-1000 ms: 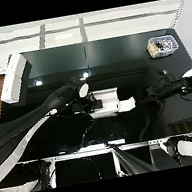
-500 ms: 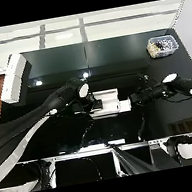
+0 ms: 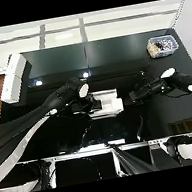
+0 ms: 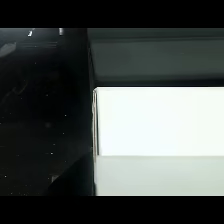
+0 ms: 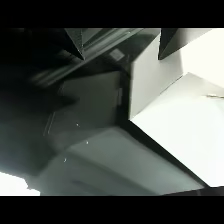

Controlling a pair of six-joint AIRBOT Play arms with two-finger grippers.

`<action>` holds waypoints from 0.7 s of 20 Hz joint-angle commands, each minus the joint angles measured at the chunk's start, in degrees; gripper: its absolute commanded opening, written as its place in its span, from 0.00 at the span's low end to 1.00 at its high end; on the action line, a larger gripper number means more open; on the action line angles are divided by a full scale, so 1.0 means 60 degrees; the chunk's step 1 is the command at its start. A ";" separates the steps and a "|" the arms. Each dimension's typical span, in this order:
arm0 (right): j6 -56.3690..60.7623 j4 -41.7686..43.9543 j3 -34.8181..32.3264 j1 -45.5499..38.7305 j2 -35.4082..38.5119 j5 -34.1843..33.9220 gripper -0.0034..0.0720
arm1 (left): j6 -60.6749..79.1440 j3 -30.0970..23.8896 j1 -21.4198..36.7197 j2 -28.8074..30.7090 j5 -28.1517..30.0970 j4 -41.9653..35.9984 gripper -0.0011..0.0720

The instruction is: Fold the box and place the chain.

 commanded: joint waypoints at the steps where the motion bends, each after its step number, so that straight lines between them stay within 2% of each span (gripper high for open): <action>1: 0.0131 0.0404 0.0408 0.0204 0.0011 0.0954 0.77 | -0.0011 0.0000 -0.0004 -0.0007 0.0004 -0.0007 0.06; 2: 0.0244 0.0401 0.0459 0.0339 0.0011 0.0954 0.72 | -0.0011 0.0000 -0.0004 -0.0007 -0.0004 -0.0011 0.06; 3: 0.0277 0.0401 0.0510 0.0452 0.0011 0.0951 0.56 | -0.0011 0.0000 -0.0004 -0.0007 -0.0007 -0.0011 0.06; 4: 0.0313 0.0397 0.0565 0.0539 0.0015 0.0951 0.53 | -0.0011 0.0000 -0.0004 -0.0007 -0.0007 -0.0015 0.06; 8: 0.0721 0.0324 0.0969 0.0914 0.0033 0.0943 0.53 | -0.0011 0.0000 -0.0004 -0.0007 -0.0011 -0.0051 0.06; 12: 0.1887 -0.0849 0.1545 0.1177 0.0098 0.0725 0.53 | -0.0007 0.0000 -0.0004 -0.0007 -0.0029 -0.0062 0.06; 14: 0.2259 -0.0889 0.1592 0.1344 0.0124 0.0652 0.53 | -0.0007 0.0000 -0.0004 -0.0007 -0.0036 -0.0084 0.06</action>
